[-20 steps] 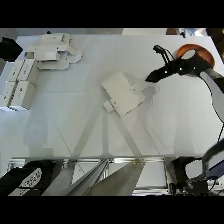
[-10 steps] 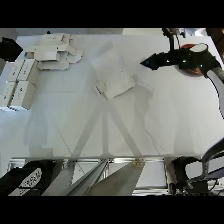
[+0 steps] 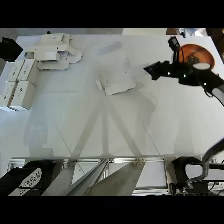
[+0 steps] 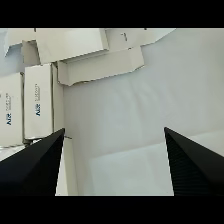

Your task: Fold the box and place the chain.

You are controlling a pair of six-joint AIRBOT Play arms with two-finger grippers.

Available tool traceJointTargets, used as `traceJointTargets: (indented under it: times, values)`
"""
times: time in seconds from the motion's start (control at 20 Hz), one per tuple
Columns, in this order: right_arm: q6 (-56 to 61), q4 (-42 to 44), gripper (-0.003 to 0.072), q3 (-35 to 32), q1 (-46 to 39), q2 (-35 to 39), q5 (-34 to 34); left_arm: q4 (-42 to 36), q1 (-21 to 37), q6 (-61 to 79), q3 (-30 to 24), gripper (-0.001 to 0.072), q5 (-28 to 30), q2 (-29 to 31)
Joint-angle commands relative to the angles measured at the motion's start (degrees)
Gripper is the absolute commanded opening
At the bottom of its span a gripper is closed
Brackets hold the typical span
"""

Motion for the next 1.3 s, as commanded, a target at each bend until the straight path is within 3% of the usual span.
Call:
traceJointTargets:
  times: [0.0, 0.45, 1.25]
  values:
    - [-4.9, 8.0, 0.0011, -8.6, 0.0, 3.3, -7.9, 0.0, 0.1, 0.0, 0.0, 0.072, 0.0, 0.0]
    - [-20.8, 23.4, 0.0011, -21.0, 0.0, 4.2, -14.4, 0.0, 0.1, 0.0, 0.0, 0.072, 0.0, 0.0]
    - [-21.0, 19.1, 0.0014, -21.0, 0.0, 4.2, -12.2, 0.0, 0.1, 0.0, 0.0, 0.072, 0.0, 0.0]
